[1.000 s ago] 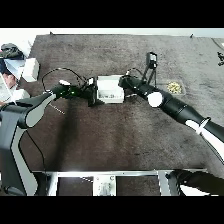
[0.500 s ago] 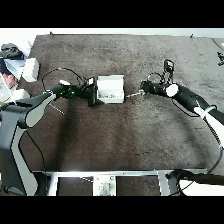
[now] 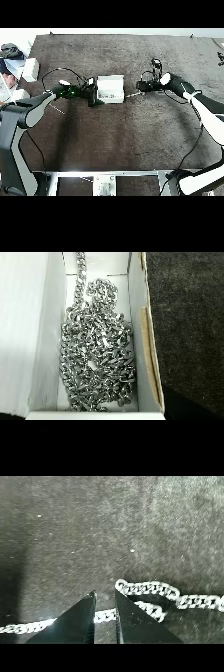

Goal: Fold the box and place the chain.

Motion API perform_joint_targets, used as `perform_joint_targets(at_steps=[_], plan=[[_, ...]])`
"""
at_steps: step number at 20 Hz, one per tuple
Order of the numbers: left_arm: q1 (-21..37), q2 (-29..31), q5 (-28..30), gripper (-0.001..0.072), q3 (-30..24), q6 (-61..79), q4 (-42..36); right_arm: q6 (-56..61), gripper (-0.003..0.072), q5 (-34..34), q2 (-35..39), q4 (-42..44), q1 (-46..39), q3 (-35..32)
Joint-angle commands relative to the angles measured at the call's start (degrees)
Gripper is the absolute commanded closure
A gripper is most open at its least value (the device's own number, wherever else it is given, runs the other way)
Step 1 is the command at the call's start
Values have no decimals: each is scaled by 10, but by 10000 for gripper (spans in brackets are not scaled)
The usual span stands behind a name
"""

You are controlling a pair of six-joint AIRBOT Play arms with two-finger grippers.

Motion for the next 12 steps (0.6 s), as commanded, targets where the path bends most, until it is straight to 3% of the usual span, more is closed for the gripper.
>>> perform_joint_targets(at_steps=[1, 12], plan=[[0, 0, 0, 424, 0, 0, 0, -7, 482, 67, -31, -45, 0, 47], [0, 0, 0, 424, 0, 0, 0, -7, 512, 72, -49, -86, 18, 48]])
